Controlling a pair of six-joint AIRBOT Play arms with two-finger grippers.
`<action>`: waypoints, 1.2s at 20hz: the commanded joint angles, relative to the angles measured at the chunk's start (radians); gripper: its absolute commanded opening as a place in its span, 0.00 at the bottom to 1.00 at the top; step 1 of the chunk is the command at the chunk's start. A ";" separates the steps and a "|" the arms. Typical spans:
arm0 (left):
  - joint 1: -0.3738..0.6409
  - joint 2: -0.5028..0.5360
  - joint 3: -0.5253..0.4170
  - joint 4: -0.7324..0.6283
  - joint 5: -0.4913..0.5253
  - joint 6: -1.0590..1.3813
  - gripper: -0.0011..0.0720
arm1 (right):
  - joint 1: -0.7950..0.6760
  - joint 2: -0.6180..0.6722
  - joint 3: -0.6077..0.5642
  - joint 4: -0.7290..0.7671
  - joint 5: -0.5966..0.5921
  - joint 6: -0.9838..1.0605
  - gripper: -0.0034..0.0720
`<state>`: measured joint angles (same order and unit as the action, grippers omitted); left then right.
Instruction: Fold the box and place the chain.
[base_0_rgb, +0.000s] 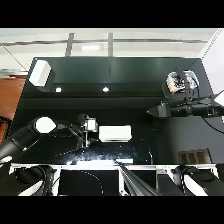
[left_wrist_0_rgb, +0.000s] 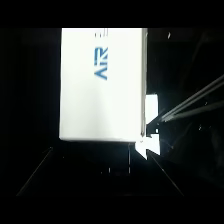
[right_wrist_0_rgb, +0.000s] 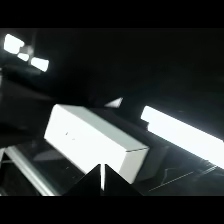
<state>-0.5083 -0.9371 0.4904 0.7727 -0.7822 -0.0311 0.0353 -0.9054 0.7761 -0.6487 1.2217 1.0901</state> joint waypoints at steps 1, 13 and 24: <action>-0.017 0.062 0.023 -0.043 -0.026 -0.110 1.00 | -0.074 0.004 0.001 -0.018 0.004 -0.006 0.10; -0.248 -0.280 0.247 -0.052 0.096 -0.259 1.00 | -0.159 0.003 0.001 -0.018 -0.009 -0.006 0.10; -0.246 -0.282 0.247 0.002 0.091 -0.288 1.00 | -0.159 0.004 0.000 -0.018 -0.010 -0.006 0.10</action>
<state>-0.7540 -1.2182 0.7361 0.7589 -0.6891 -0.3038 -0.1242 -0.9028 0.7761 -0.6666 1.2118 1.0840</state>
